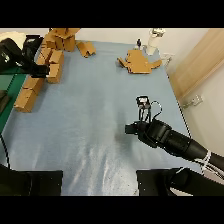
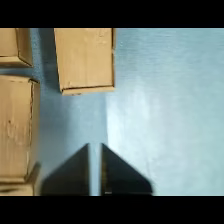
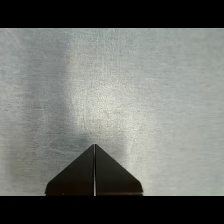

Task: Fold the box.

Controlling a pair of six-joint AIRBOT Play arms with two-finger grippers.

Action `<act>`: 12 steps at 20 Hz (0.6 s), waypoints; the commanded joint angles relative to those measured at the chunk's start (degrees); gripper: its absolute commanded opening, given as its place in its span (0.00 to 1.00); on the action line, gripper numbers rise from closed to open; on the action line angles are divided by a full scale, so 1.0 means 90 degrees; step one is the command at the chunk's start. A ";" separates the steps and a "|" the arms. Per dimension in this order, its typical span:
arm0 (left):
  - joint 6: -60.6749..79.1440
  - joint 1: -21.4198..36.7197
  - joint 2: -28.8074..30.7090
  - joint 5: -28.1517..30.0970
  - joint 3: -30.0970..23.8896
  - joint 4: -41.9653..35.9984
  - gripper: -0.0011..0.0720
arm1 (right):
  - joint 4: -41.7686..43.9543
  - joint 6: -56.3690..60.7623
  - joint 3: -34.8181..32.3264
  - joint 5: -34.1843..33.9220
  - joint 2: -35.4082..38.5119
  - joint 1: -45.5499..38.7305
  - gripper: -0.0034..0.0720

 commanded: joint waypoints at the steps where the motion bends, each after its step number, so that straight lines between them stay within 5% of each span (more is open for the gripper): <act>1: -0.0216 -0.0153 0.0430 -0.1115 0.0017 -0.0019 0.03 | 0.0675 -0.0364 0.0250 -0.0007 -0.0070 -0.0362 0.05; 3: -0.0335 -0.0505 0.0653 -0.1549 -0.0211 -0.0015 0.03 | 0.1775 -0.1328 0.0651 -0.0032 -0.0253 -0.0964 0.05; 6: -0.0440 -0.1413 0.1260 -0.1331 -0.1110 0.0041 0.03 | 0.2992 -0.2676 0.1637 -0.0461 -0.0816 -0.1824 0.05; 12: -0.1365 -0.2890 0.2443 -0.0457 -0.3376 0.0058 0.03 | 0.3723 -0.3752 0.3769 -0.1705 -0.2506 -0.2249 0.05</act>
